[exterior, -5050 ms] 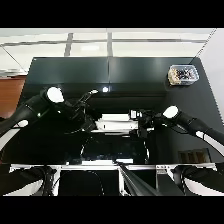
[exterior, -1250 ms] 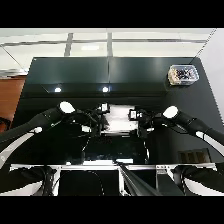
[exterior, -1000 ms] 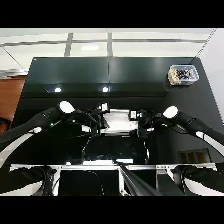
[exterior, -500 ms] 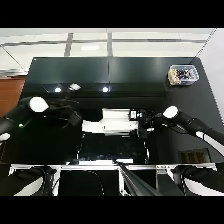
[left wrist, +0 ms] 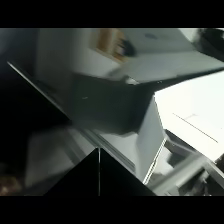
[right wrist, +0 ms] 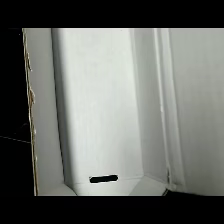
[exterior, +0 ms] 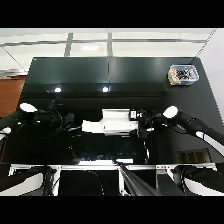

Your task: Fold the box and place the chain.

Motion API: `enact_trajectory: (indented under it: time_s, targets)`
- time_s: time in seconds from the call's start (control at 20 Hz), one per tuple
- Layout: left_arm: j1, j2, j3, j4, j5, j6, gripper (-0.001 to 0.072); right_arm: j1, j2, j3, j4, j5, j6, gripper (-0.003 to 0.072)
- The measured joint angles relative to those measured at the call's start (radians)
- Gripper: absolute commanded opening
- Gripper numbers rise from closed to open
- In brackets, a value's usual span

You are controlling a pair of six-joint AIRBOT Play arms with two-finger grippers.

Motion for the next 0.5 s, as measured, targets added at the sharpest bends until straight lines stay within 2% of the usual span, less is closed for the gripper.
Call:
enact_trajectory:
  time_s: [0.25, 0.3, 0.35, 0.4, 0.45, 0.5]
  targets:
    - [-0.121, -0.108, 0.025, -0.179, -0.008, 0.128, 0.0025, 0.000, 0.000, 0.000, 0.000, 0.000, 0.000, 0.0413]
    - [-0.136, -0.119, 0.038, -0.195, -0.008, 0.149, 0.0077, 0.000, 0.000, 0.000, 0.000, 0.000, 0.000, 0.0412]
    - [-0.148, -0.129, 0.054, -0.214, -0.016, 0.174, 0.0322, 0.000, 0.000, 0.000, 0.000, 0.000, 0.000, 0.0413]
    - [-0.157, -0.135, 0.070, -0.219, -0.025, 0.197, 0.0616, 0.000, 0.000, 0.000, 0.000, 0.000, 0.000, 0.0412]
    - [-0.162, -0.140, 0.085, -0.225, -0.038, 0.211, 0.0712, 0.000, 0.000, 0.000, -0.001, 0.000, -0.001, 0.0413]
    - [-0.167, -0.143, 0.101, -0.240, -0.051, 0.224, 0.0712, 0.000, 0.000, 0.000, 0.000, -0.001, 0.000, 0.0412]
